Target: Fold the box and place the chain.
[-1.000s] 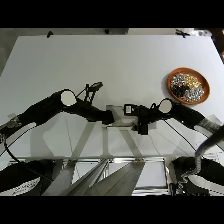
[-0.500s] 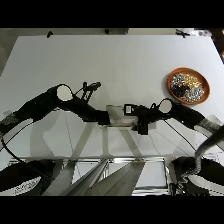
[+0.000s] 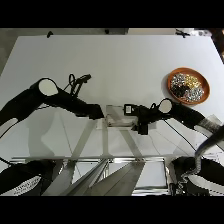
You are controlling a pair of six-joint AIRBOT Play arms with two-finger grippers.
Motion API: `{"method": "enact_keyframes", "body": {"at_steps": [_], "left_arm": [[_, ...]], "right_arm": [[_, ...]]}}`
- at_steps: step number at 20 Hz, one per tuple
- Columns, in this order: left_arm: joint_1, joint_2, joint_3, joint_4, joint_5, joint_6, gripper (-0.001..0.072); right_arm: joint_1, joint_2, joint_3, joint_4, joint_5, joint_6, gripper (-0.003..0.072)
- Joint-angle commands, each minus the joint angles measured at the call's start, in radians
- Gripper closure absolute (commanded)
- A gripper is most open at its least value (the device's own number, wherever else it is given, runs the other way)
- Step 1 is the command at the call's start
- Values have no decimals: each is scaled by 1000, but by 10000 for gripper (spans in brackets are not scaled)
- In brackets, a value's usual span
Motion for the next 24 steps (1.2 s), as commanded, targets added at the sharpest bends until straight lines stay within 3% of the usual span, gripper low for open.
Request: {"method": "enact_keyframes", "body": {"at_steps": [1, 2, 8, 10, 12, 24], "left_arm": [[109, 34, -17, 53, -102, 24, 180], [135, 33, -34, 47, -110, 39, 230], [170, 1, -185, -103, 25, 188, 230], [161, -40, -185, -137, 39, 216, 230], [145, -68, -185, -169, 61, 240, 276], [58, -130, -186, -241, 96, 266, 278]], "right_arm": [[0, 1, 0, 0, 0, 0, 277], [0, 1, 0, 0, 0, 0, 277], [0, 1, 0, 0, 0, 0, 277], [0, 1, 0, 0, 0, 0, 277], [0, 1, 0, 0, 0, 0, 277], [0, 1, 0, 0, 0, 0, 277]]}}
